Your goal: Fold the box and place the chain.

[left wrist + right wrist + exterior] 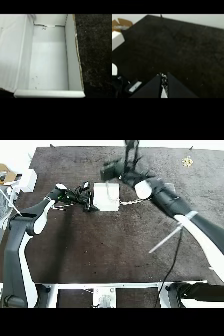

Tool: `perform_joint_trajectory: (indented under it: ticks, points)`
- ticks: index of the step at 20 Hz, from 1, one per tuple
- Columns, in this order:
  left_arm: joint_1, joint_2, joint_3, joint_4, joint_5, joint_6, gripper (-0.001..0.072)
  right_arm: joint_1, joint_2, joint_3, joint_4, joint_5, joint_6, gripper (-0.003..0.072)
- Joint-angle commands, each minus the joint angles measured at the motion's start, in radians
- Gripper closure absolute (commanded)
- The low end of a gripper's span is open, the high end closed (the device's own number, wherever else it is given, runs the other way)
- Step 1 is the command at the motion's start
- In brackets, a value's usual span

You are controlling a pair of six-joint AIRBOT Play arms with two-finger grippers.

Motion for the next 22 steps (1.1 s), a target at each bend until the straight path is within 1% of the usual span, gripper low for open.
perform_joint_trajectory:
  ticks: [1, 2, 3, 4, 6, 8, 9, 10, 13, 15, 17, 20, 22]
  points:
    - [0.0, 0.0, 0.0, 0.0, 0.0, 0.0, 0.0355, -0.005, -0.125, -0.047, 0.094, -0.002, 0.014, 0.0685]
    - [0.0, 0.0, 0.0, 0.0, 0.0, 0.0, 0.0355, -0.01, -0.13, -0.047, 0.092, 0.024, 0.02, 0.0653]
    - [0.0, 0.0, 0.0, 0.0, 0.001, 0.0, 0.0355, -0.018, -0.121, -0.047, 0.092, 0.041, 0.019, 0.0442]
    - [0.0, 0.0, 0.0, 0.0, 0.0, 0.0, 0.0355, -0.03, -0.105, -0.047, 0.087, 0.064, 0.016, 0.0365]
    - [0.0, 0.0, 0.0, 0.0, 0.0, 0.0, 0.0355, -0.069, -0.061, -0.047, 0.081, 0.135, 0.017, 0.0363]
    - [0.0, 0.0, 0.0, 0.0, 0.0, 0.0, 0.0355, -0.126, -0.009, -0.051, 0.067, 0.277, 0.017, 0.0364]
    - [0.0, 0.0, 0.0, 0.0, 0.0, 0.0, 0.0355, -0.161, 0.021, -0.069, 0.058, 0.343, 0.019, 0.0363]
    - [0.0, 0.0, 0.0, 0.0, 0.0, 0.0, 0.0355, -0.196, 0.053, -0.106, 0.055, 0.37, 0.021, 0.0364]
    - [0.0, 0.0, 0.0, 0.0, 0.0, 0.0, 0.0355, -0.338, 0.135, -0.271, 0.056, 0.361, 0.079, 0.0364]
    - [0.0, 0.0, 0.0, 0.0, 0.0, 0.0, 0.0355, -0.434, 0.124, -0.348, 0.057, 0.304, 0.12, 0.0365]
    - [0.0, 0.0, 0.0, 0.0, 0.0, 0.0, 0.0355, -0.493, 0.077, -0.366, 0.081, 0.234, 0.134, 0.0364]
    - [0.0, 0.0, 0.0, 0.0, 0.0, 0.0, 0.0355, -0.515, -0.023, -0.355, 0.169, 0.115, 0.134, 0.0364]
    - [0.0, 0.0, 0.0, 0.0, 0.0, 0.0, 0.0355, -0.512, -0.103, -0.315, 0.214, 0.107, 0.133, 0.0364]
